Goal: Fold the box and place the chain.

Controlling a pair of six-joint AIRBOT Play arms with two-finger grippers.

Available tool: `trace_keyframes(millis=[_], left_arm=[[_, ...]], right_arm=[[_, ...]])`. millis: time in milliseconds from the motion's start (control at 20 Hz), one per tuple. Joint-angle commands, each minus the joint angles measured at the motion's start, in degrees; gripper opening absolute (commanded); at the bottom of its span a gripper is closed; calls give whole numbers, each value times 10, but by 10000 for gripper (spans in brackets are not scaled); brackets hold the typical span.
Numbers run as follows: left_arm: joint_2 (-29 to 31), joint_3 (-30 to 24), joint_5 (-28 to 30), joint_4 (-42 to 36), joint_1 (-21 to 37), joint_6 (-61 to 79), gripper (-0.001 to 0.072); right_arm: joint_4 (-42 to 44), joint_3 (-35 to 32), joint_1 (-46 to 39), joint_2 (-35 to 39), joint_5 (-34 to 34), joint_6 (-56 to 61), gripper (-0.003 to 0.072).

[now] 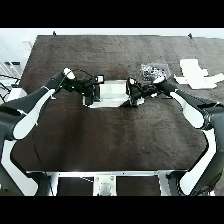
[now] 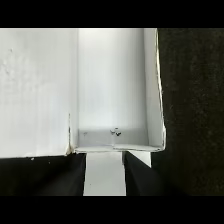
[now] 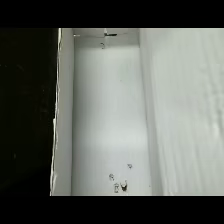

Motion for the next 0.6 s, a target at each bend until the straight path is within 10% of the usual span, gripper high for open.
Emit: trace_keyframes(millis=[0, 500, 550], left_arm=[[-2, 0, 0, -38, 0, 20, 277], [-21, 0, 4, -71, 0, 35, 280], [-21, 0, 4, -70, 0, 34, 372]], right_arm=[[1, 0, 0, 0, 0, 0, 574], [1, 0, 0, 0, 0, 0, 575], [1, 0, 0, 0, 0, 0, 575]])
